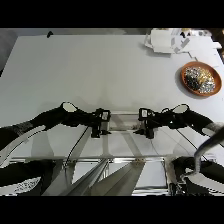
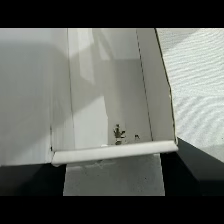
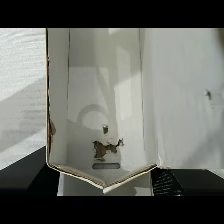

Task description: Fold the box and place the chain.

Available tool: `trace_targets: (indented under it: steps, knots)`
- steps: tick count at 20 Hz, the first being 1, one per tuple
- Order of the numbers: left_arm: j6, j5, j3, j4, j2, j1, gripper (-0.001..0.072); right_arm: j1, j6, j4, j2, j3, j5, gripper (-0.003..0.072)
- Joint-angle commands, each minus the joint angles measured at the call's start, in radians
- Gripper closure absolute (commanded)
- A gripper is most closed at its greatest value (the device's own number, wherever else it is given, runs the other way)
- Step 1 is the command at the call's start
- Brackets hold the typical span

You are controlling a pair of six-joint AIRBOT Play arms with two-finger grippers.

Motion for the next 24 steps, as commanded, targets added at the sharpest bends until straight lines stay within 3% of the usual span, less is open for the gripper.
trace_targets:
  steps: [1, 19, 20, 21, 22, 24]
  knots:
    - [0.000, -0.005, 0.000, -0.001, 0.000, 0.000, 0.0560, 0.000, 0.000, 0.001, 0.000, 0.001, 0.000, 0.0347]
    - [0.000, -0.008, 0.000, -0.001, 0.000, 0.000, 0.0560, 0.000, 0.000, 0.001, 0.000, 0.001, 0.001, 0.0345]
    - [0.000, -0.008, 0.000, -0.001, 0.000, 0.000, 0.0560, 0.000, 0.000, 0.001, 0.000, 0.001, 0.001, 0.0291]
    - [0.000, -0.008, 0.000, -0.001, 0.000, 0.000, 0.0560, 0.000, 0.000, 0.002, 0.000, 0.001, -0.005, 0.0118]
    - [0.000, -0.008, 0.000, -0.001, 0.000, 0.000, 0.0560, 0.000, 0.005, 0.001, 0.002, 0.001, -0.012, -0.0009]
    - [0.000, -0.008, 0.000, -0.001, 0.000, 0.000, 0.0560, 0.000, 0.022, -0.015, 0.019, 0.001, -0.013, -0.0005]
